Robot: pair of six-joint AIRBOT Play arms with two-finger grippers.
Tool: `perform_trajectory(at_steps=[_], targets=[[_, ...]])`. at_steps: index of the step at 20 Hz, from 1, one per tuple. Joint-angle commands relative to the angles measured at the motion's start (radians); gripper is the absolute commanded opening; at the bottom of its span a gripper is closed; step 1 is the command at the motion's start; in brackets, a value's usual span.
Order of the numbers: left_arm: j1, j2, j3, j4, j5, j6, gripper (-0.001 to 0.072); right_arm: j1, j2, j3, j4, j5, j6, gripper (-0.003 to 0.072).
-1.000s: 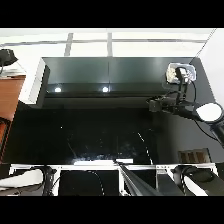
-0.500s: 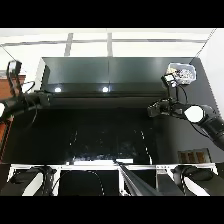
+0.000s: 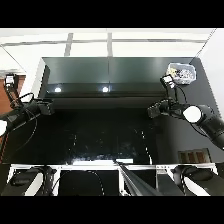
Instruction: Fold the box and place the chain.
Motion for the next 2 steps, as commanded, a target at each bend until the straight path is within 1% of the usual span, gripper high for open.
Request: perform_trajectory(at_steps=[1, 2], targets=[[0.000, 0.005, -0.005, 0.000, 0.003, 0.000, 0.0026, 0.000, 0.000, 0.000, -0.002, -0.001, 0.000, 0.0014], [0.000, 0.005, -0.005, 0.000, 0.004, 0.000, 0.0026, 0.000, 0.000, 0.000, -0.002, -0.001, 0.000, 0.0014]])
